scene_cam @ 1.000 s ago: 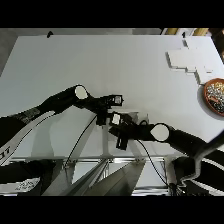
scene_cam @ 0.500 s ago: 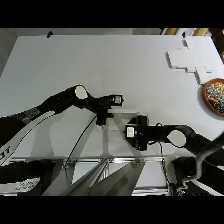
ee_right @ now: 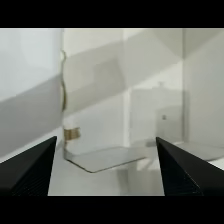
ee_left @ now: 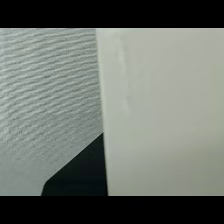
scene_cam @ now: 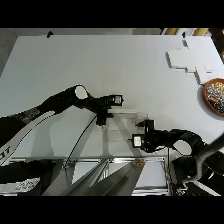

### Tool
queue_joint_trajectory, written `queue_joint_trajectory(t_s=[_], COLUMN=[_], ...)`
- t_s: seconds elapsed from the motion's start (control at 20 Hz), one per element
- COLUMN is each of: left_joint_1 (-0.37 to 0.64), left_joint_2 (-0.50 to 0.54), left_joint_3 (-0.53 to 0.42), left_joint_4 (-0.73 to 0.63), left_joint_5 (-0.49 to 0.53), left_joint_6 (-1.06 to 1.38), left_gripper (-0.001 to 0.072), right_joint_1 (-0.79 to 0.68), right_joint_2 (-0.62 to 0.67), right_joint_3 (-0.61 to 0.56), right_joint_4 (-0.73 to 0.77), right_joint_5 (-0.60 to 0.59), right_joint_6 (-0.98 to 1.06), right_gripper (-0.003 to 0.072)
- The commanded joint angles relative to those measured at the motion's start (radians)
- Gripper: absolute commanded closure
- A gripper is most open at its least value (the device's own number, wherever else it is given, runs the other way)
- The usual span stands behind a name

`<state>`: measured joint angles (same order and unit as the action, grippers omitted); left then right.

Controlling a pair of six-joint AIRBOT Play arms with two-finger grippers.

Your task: Fold the box and place the chain.

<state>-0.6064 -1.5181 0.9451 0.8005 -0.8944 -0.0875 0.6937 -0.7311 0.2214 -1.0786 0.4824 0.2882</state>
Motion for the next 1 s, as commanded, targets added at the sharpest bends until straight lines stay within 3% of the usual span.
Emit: queue_joint_trajectory(t_s=[0.0,0.25,0.7,0.95], left_joint_1=[0.0,0.0,0.0,0.0], left_joint_2=[0.001,0.001,0.001,0.001], left_joint_3=[0.001,0.001,0.001,0.001], left_joint_4=[0.0,0.0,0.0,0.0], left_joint_5=[0.0,0.0,0.0,0.0], left_joint_6=[0.0,0.001,0.001,0.001], left_gripper=[0.0699,0.0699,0.0699,0.0699], right_joint_1=[-0.039,-0.073,-0.184,-0.242], right_joint_2=[0.006,0.006,-0.028,-0.079], right_joint_3=[-0.006,0.045,0.089,0.09], right_joint_4=[-0.016,-0.009,0.141,0.249], right_joint_5=[-0.087,-0.085,-0.023,0.051], right_joint_6=[0.0,-0.001,-0.041,-0.209], right_gripper=[-0.0009,-0.0009,-0.0009,-0.0002])
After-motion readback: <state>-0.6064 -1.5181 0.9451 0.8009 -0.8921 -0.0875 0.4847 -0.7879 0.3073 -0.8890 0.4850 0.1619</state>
